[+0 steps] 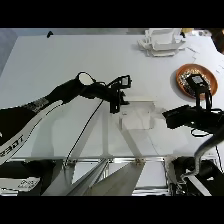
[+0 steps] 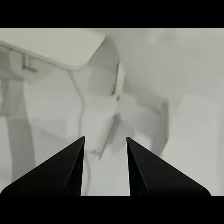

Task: Fold the box and place the chain.

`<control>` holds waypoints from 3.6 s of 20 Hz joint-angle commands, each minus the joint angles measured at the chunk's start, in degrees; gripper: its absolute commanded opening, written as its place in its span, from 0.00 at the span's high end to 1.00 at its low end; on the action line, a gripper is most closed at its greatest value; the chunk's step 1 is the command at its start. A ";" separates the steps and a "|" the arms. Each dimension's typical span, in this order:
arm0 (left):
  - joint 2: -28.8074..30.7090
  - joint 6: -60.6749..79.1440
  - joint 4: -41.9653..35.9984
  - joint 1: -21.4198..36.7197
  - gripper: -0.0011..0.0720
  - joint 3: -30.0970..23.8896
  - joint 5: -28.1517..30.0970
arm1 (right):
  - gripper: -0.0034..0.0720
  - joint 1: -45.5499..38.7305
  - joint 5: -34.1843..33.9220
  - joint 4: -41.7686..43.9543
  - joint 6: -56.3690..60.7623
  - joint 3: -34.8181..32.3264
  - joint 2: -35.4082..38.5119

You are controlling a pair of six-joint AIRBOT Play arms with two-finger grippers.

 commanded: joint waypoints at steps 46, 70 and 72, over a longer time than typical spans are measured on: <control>-3.02 -5.73 9.88 -0.17 0.98 -0.22 -0.37 | 0.56 0.02 -0.70 -0.90 -1.73 0.07 0.04; -2.97 -4.55 9.86 -0.22 0.97 -0.22 -0.96 | 0.82 0.04 -0.66 -0.07 -7.63 0.07 0.04; -2.97 -4.55 9.86 -0.22 0.97 -0.22 -0.96 | 0.91 0.04 -0.63 0.17 -11.54 0.07 0.04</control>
